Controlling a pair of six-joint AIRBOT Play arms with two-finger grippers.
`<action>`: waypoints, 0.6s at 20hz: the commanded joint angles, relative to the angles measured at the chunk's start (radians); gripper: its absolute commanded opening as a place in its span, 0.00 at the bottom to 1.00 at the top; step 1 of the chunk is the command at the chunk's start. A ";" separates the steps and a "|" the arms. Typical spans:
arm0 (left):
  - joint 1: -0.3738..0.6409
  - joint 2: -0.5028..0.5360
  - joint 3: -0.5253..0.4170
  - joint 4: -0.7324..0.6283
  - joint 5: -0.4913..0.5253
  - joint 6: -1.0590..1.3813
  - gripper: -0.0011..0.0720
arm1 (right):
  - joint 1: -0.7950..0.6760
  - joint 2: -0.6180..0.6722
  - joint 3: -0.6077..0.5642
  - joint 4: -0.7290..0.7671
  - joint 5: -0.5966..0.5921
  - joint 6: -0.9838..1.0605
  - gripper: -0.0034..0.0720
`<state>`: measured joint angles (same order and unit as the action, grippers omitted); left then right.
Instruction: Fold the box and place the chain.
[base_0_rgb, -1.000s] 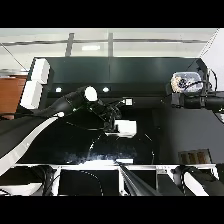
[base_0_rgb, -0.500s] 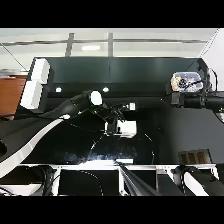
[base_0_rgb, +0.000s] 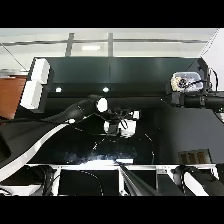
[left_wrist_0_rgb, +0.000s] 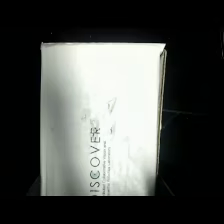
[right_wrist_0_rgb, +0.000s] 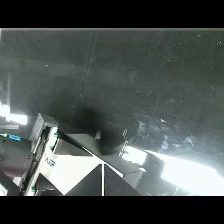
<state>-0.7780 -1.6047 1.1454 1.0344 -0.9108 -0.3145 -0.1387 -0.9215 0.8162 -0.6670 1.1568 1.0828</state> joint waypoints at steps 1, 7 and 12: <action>0.042 0.056 0.001 0.048 -0.066 -0.099 0.41 | 0.000 0.000 0.001 0.000 -0.001 0.001 0.06; 0.387 0.238 -0.087 0.137 -0.312 -0.489 0.41 | 0.000 0.000 0.001 0.000 -0.001 0.000 0.06; 0.837 0.401 -0.284 0.227 -0.420 -0.670 0.41 | 0.000 0.000 0.001 0.000 -0.002 0.000 0.06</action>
